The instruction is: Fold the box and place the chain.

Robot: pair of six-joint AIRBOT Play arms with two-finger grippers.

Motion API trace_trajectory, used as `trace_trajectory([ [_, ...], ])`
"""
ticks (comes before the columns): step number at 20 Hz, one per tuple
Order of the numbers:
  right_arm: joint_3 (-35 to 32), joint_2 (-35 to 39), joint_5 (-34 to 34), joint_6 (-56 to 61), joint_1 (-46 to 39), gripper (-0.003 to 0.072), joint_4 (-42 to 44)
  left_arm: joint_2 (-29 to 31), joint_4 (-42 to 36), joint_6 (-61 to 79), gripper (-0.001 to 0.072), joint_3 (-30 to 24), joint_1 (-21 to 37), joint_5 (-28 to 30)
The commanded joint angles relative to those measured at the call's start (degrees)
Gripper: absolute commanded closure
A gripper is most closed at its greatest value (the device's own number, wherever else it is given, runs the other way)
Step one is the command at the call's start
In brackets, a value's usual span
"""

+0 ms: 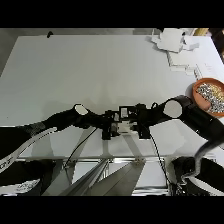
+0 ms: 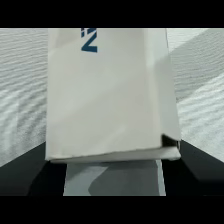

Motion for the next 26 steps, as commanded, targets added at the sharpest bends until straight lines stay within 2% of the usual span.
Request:
trace_trajectory([
  [1, -1.07, 0.00, -2.75, -0.07, 0.04, 0.0494, -0.59, 0.02, 0.07, 0.13, 0.0493, 0.00, -0.04, -0.15],
  [7, -3.96, 0.00, -2.27, -0.07, 0.07, 0.0482, 2.75, 0.02, 0.07, 0.13, 0.0493, 0.00, -0.04, -0.15],
  [14, -4.00, 2.69, -0.79, -0.04, 0.00, 0.0479, 4.94, 0.02, 0.07, 0.13, 0.0493, 0.00, -0.04, -0.15],
  [16, -4.00, 3.91, 0.13, -0.04, 0.00, 0.0372, 4.92, 0.02, 0.07, 0.13, 0.0493, 0.00, -0.04, -0.15],
  [17, -4.00, 4.46, 0.59, -0.04, 0.00, 0.0345, 4.94, 0.02, 0.07, 0.13, 0.0493, 0.00, -0.04, -0.15],
  [22, -4.00, 4.94, 2.91, 0.20, 0.00, 0.0353, 4.92, 0.04, 0.09, 0.13, 0.0493, 0.00, -0.04, -0.15],
  [23, -3.98, 4.94, 2.71, 0.44, 0.00, 0.0429, 4.90, 0.02, 0.07, 0.13, 0.0493, 0.00, -0.04, -0.15],
  [24, -3.98, 4.94, 2.56, 0.42, 0.00, 0.0567, 4.66, 0.02, 0.07, 0.13, 0.0493, 0.00, -0.04, -0.15],
  [25, -4.00, 4.92, 2.25, 0.44, -0.02, 0.0651, 4.02, 0.02, 0.07, 0.13, 0.0493, 0.00, -0.04, -0.15],
  [26, -4.00, 4.92, 1.64, 0.44, -0.39, 0.0662, 3.61, 0.02, 0.07, 0.13, 0.0493, 0.00, -0.04, -0.15],
])
